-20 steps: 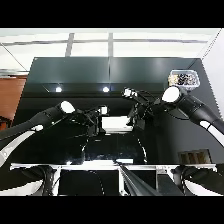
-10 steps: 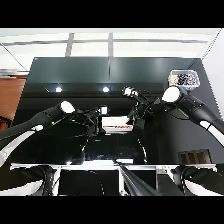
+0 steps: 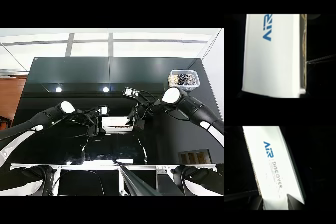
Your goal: Fold the box and place the chain.
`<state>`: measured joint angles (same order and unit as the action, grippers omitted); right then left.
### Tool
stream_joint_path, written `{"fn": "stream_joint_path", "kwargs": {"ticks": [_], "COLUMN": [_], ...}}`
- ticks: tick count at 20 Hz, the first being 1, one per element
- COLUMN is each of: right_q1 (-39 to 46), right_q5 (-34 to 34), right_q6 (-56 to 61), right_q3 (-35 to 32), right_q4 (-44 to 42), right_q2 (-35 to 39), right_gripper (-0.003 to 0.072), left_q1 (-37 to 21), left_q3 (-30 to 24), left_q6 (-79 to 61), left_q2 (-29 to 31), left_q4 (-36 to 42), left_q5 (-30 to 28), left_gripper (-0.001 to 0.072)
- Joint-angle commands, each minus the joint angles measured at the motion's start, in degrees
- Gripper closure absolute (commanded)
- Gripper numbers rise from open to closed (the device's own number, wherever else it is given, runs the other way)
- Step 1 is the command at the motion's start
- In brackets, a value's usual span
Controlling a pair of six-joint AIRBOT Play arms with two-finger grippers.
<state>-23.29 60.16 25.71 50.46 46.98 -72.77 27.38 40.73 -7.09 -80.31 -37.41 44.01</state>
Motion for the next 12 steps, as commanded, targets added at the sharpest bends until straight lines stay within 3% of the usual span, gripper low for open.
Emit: {"fn": "stream_joint_path", "kwargs": {"ticks": [1, 12], "right_q1": [0.0, 0.0], "right_q5": [0.2, 1.3], "right_q6": [0.0, 0.0], "right_q3": [0.0, 0.0], "right_q4": [0.2, 0.5], "right_q2": [0.0, 0.0], "right_gripper": [0.0309, 0.0308], "left_q1": [0.0, 0.0], "left_q3": [0.0, 0.0], "left_q6": [0.0, 0.0], "left_q2": [0.0, 0.0], "left_q4": [0.0, 0.0], "left_q5": [0.0, 0.0], "left_gripper": [0.0311, 0.0311]}}
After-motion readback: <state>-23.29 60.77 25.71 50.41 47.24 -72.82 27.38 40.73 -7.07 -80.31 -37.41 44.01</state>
